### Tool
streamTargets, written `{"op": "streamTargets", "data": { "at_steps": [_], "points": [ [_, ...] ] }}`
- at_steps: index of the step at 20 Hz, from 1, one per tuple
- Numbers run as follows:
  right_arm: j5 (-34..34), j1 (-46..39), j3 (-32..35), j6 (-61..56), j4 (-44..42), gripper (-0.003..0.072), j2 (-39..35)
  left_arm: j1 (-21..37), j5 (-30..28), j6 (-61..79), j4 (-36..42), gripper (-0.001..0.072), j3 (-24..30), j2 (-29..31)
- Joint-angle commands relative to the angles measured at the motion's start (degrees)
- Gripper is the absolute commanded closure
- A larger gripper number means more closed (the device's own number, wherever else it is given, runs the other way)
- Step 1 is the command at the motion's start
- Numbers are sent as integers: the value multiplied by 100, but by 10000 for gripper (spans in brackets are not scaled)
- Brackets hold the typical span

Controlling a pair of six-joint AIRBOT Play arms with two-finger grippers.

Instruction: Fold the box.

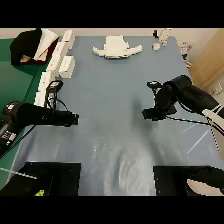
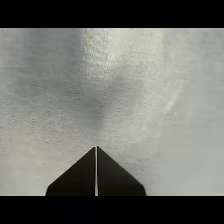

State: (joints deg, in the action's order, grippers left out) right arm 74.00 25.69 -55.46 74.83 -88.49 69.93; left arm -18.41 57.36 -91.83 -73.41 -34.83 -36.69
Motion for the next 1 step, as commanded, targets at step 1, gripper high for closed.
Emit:
{"op": "streamTargets", "data": {
  "at_steps": [1],
  "points": [
    [0,-2,-4,-2,-2,670,0,-31,-39,-81,11,697,125,57]
  ]
}}
